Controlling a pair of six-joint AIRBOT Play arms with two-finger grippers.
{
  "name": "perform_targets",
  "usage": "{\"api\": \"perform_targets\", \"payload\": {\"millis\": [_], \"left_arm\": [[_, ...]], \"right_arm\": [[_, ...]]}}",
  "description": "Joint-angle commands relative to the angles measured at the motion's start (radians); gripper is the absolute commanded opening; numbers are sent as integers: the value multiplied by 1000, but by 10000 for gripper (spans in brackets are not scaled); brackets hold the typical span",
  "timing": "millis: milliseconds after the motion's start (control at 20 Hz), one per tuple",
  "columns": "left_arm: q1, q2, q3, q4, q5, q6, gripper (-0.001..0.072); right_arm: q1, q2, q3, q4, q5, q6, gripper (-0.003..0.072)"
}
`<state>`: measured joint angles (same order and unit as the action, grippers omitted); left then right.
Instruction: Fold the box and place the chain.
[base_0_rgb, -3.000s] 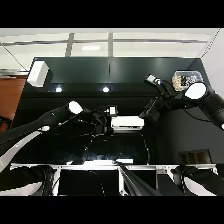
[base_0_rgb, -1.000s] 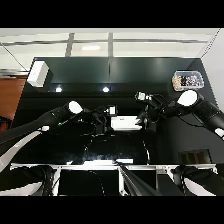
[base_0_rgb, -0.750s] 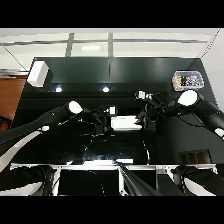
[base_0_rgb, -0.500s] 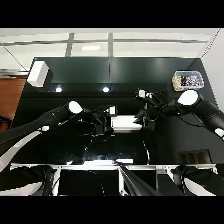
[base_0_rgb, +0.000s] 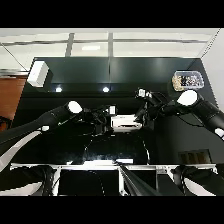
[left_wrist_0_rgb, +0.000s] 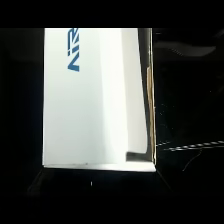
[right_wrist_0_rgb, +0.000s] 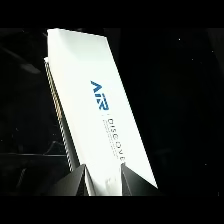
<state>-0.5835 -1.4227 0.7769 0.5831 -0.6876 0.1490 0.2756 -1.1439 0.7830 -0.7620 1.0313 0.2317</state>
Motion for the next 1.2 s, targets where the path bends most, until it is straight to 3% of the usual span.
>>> {"api": "perform_targets", "payload": {"millis": [0, 450, 1150], "left_arm": [[0, 0, 0, 0, 0, 1, 483], [0, 0, 0, 0, 0, 1, 483], [0, 0, 0, 0, 0, 1, 483]], "right_arm": [[1, -2, 0, 0, -5, 0, 236], [51, -8, 0, 2, -48, 23, 237], [51, -8, 0, -42, -11, 57, 236]]}}
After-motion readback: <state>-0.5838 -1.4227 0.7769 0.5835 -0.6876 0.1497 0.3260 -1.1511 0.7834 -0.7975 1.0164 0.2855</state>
